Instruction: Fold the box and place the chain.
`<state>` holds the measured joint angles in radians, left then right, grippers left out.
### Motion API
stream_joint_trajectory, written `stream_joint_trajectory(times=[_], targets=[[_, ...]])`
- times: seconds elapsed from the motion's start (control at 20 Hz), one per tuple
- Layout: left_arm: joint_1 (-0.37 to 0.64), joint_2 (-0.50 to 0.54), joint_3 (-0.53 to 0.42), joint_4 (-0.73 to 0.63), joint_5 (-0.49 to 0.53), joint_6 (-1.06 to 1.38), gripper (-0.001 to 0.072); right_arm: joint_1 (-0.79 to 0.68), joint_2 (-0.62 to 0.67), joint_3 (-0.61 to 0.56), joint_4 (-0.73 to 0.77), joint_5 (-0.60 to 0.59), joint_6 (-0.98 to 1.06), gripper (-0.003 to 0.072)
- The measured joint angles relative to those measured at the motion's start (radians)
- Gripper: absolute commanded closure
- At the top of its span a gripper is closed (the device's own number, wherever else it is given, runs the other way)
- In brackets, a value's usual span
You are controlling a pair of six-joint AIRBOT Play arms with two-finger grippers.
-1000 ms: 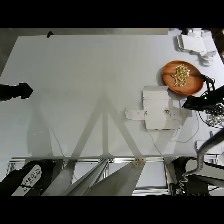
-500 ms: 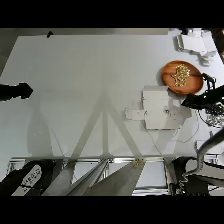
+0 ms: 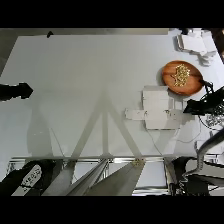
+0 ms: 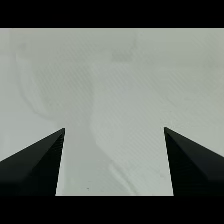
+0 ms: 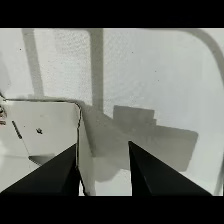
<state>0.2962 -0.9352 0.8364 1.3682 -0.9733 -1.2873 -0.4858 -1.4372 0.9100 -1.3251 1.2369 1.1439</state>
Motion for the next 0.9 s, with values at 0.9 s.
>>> stream_joint_trajectory(times=[0.9], targets=[[0.0,0.0,0.0,0.0,0.0,0.0,0.0017,0.199,0.16,-0.043,0.472,-0.056,-0.364,0.0681]])
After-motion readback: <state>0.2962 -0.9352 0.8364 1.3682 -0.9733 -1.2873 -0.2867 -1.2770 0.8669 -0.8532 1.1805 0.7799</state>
